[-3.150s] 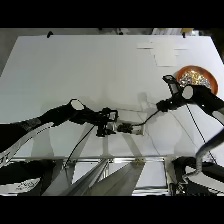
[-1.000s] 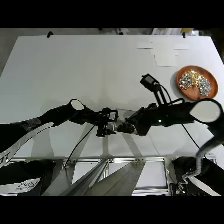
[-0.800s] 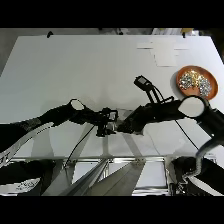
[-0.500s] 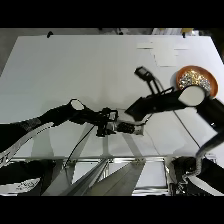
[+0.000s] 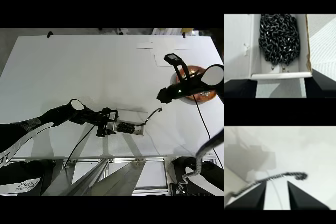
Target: Fold the box and place the chain.
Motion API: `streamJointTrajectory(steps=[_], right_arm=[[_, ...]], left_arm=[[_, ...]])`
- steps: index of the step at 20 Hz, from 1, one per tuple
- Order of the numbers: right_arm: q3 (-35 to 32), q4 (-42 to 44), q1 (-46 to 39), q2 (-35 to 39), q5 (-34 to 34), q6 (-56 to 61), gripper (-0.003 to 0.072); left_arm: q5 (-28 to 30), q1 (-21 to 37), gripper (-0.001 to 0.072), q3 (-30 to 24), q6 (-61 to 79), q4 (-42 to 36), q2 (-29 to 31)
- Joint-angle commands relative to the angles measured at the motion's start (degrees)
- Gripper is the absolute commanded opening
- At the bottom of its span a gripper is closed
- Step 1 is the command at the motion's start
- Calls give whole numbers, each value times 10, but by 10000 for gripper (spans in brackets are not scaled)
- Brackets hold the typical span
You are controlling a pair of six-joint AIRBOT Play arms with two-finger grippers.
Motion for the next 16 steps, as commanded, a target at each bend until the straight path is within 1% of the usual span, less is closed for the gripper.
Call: streamJointTrajectory(steps=[1, 3, 5, 6, 11, 14, 16], right_arm=[[-18, -94, -20, -54, -2, 24, 391], [-30, -104, -20, -89, -12, 21, 387], [-32, -104, -20, -116, -14, 21, 312], [-32, -106, -20, -125, -15, 21, 297], [-32, -105, -18, -162, -39, 21, 297], [-32, -99, -14, -164, -56, 21, 297], [-32, -100, -14, -170, -55, 21, 296]], left_arm=[[0, 0, 223, 0, 0, 0, 0], [0, 0, 223, 0, 0, 0, 0], [0, 0, 223, 0, 0, 0, 0], [0, 0, 223, 0, 0, 0, 0], [0, 0, 223, 0, 0, 0, 0], [0, 0, 223, 0, 0, 0, 0], [0, 0, 223, 0, 0, 0, 0]])
